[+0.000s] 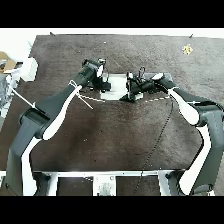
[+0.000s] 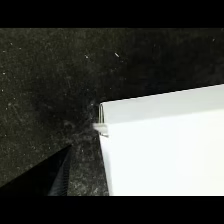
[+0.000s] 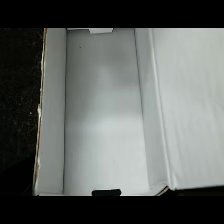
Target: Fold the box and place the chain.
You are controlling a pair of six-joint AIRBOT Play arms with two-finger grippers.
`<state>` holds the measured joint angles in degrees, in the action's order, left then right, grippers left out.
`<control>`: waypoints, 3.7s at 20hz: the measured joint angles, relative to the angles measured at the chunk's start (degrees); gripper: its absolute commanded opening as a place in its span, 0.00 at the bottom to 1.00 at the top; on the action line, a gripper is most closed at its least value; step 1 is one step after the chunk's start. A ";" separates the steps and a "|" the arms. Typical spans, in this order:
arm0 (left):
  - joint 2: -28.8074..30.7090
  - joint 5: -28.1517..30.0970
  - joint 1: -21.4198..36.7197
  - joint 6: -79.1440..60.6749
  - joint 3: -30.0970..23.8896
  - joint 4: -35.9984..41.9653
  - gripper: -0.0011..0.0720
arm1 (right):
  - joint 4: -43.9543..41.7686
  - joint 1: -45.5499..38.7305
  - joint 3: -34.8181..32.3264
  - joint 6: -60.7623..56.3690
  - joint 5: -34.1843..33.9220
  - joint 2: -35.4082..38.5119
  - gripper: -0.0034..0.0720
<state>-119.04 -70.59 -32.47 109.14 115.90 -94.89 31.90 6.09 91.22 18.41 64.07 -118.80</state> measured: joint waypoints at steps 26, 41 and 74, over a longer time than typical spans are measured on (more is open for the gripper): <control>-2.01 -1.38 -0.63 8.57 0.57 0.04 0.03 | -0.04 0.00 -0.02 -0.13 0.00 0.00 0.64; 2.51 -1.90 0.22 -0.83 0.63 4.85 0.61 | 0.02 0.02 -0.02 0.02 0.00 0.00 0.64; -3.93 -9.86 27.78 -117.46 -8.26 67.43 1.00 | 0.00 0.00 -0.02 0.00 0.00 0.00 0.64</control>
<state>-122.98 -80.44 -4.69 -8.32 107.63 -27.46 31.90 6.09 91.20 18.41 64.07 -118.80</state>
